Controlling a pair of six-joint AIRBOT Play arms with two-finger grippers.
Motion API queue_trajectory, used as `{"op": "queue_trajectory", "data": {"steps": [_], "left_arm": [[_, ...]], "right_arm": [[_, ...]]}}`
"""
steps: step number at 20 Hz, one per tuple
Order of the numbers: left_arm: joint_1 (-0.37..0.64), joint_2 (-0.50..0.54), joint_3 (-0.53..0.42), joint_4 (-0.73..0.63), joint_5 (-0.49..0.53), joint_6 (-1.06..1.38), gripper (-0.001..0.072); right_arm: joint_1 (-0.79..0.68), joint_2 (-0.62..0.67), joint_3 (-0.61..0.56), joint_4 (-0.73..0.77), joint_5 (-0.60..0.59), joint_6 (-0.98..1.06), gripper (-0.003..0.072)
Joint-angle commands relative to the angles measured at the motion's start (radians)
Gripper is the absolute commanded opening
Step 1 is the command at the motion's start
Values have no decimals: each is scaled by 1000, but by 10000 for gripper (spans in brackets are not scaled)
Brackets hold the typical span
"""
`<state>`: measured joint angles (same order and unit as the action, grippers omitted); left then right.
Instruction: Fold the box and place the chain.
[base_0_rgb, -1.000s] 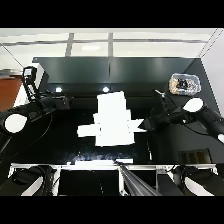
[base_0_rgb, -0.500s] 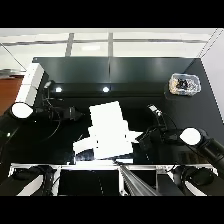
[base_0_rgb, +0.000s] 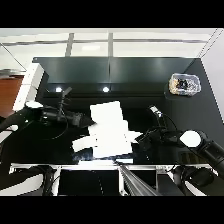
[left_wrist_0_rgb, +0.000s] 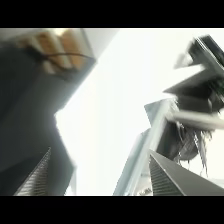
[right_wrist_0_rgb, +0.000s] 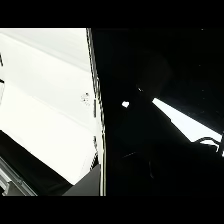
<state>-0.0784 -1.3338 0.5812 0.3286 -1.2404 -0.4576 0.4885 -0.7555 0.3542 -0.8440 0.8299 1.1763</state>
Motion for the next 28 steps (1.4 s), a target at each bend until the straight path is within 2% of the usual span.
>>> {"op": "queue_trajectory", "data": {"steps": [1,4,5,6,7,8,12,13,16,18,19,20,21,24,25,26,27,28], "left_arm": [[-69,-71,6,-42,-36,150,684],[-80,-132,60,4,-93,145,681],[-83,-152,85,47,-111,135,638],[-88,-165,106,85,-118,135,558],[-92,-171,123,114,-118,135,549],[-97,-171,134,128,-116,140,488],[-113,-171,169,168,-115,155,449],[-121,-171,171,182,-117,161,365],[-153,-171,176,251,-76,182,353],[-171,-171,176,229,-25,203,343],[-176,-171,177,212,-16,215,286],[-177,-171,182,209,-17,232,193],[-177,-171,185,209,-16,235,161],[-176,-171,195,209,-20,234,162],[-176,-171,195,209,-19,234,141],[-177,-171,195,211,-19,235,51],[-177,-171,195,211,-21,246,32],[-177,-171,195,213,-20,247,31]], "right_arm": [[1,0,0,5,-1,14,23],[1,0,0,5,-2,14,23],[1,0,0,4,-1,14,23],[1,0,0,5,-1,14,23],[1,0,0,4,0,18,23],[1,0,0,5,0,18,23],[1,0,0,0,-1,21,23],[1,0,0,0,-1,21,23],[1,0,0,-3,-2,22,23],[1,0,0,-3,-1,22,23],[1,0,0,-3,-1,22,23],[1,0,0,-3,-1,25,23],[1,0,0,-3,-1,25,23],[1,0,0,-3,-1,25,23],[1,0,0,-3,-1,25,24],[0,1,0,-3,-1,26,24],[-3,1,0,-5,-1,26,30],[-13,1,0,-5,-1,26,179]]}}
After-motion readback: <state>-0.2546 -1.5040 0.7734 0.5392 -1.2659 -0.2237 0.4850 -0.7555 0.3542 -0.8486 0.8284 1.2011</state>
